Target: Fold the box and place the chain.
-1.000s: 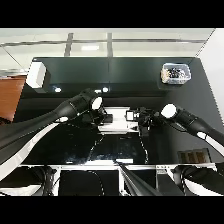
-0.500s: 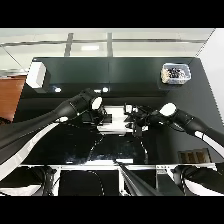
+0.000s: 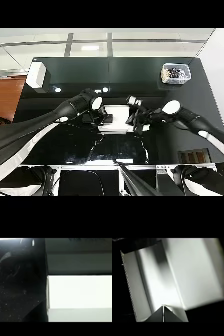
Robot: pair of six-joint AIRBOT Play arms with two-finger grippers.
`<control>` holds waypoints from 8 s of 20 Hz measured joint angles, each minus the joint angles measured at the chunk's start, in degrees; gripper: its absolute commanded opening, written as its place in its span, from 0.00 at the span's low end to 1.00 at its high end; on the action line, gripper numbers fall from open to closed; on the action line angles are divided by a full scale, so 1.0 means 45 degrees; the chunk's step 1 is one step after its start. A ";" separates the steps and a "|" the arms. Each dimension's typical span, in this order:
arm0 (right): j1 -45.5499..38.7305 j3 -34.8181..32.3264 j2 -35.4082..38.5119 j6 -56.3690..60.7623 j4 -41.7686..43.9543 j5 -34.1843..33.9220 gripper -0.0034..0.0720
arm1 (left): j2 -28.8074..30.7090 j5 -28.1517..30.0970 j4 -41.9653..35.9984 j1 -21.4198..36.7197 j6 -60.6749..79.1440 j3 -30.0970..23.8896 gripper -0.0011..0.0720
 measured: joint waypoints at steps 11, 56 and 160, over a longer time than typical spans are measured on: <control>-0.7344 -0.1073 0.0083 1.1842 -0.1836 0.3220 0.06 | 0.0000 0.0015 0.0044 0.0000 0.0000 0.0000 0.05; 0.3818 0.5221 -0.3439 2.2940 -0.9423 0.3283 0.45 | -0.0005 0.0019 0.0024 0.0000 0.0000 0.0000 0.05; -0.0806 1.5912 0.1151 1.6126 -0.1078 0.7441 0.06 | -0.0005 -0.0029 0.0087 0.0000 -0.0005 0.0000 0.05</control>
